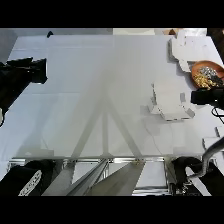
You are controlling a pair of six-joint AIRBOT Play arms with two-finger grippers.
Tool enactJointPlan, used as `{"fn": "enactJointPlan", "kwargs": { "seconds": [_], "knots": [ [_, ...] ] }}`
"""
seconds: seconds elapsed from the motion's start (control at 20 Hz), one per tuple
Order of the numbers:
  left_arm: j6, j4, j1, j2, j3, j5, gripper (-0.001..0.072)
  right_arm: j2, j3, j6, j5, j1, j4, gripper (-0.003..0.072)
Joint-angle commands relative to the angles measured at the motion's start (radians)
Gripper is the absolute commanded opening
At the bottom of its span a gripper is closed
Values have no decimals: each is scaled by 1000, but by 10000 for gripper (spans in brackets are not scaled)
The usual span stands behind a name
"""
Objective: Fold the box and place the chain.
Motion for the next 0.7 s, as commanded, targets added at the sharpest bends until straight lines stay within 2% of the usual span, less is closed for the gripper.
{"fn": "enactJointPlan", "kwargs": {
  "seconds": [0.0, 0.2, 0.4, 0.65],
  "knots": [
    [0, 0, 0, 1, 1, 0, 497, -31, 0, -43, 58, -156, -40, 303],
    [0, 0, 0, 1, 1, 0, 497, -128, 0, -169, 87, -360, 13, 318],
    [0, 0, 0, 1, 1, 0, 497, -273, 13, -303, 108, -521, 162, 342],
    [0, 0, 0, 1, 1, 0, 497, -476, 169, -365, 137, -667, 270, 342]
  ]
}}
